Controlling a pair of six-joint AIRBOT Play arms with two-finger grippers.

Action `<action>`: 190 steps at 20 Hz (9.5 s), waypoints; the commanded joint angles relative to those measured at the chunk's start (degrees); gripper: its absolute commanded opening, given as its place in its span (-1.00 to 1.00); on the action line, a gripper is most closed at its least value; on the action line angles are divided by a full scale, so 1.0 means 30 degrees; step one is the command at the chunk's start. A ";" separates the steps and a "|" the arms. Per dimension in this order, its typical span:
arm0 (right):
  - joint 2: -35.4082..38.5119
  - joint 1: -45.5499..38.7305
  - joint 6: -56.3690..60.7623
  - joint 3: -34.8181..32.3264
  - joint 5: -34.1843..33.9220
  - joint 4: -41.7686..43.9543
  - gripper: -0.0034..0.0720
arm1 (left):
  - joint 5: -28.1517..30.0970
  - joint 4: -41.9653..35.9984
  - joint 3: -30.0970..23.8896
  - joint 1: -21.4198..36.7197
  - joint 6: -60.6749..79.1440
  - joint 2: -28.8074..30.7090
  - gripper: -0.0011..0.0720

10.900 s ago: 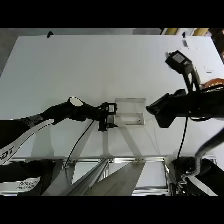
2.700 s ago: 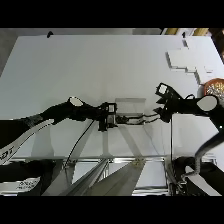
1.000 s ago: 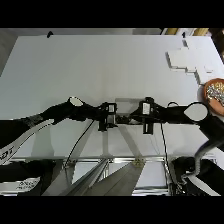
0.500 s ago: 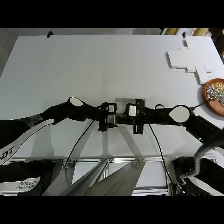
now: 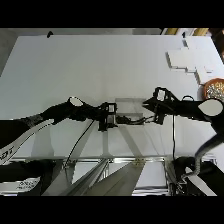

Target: Fold the box and place the chain.

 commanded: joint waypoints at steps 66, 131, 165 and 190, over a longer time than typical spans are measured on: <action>0.0051 0.1217 0.4058 0.0372 0.1574 -0.1909 -0.28 | 0.0000 0.0007 -0.0007 0.0007 0.0000 0.0015 -0.60; -0.1042 0.4517 0.1370 0.0328 -0.0044 0.0648 -0.19 | 0.0000 0.0007 -0.0007 0.0007 0.0007 0.0015 -0.60; -0.4670 -0.1086 -0.0576 -0.1887 -0.1173 -0.5639 -0.50 | 0.0000 0.0007 -0.0007 0.0007 0.0000 0.0015 -0.60; 0.0947 0.4218 0.0182 -0.1887 -0.1195 0.3497 -0.86 | 0.0000 0.0007 -0.0007 0.0007 0.0000 0.0015 -0.60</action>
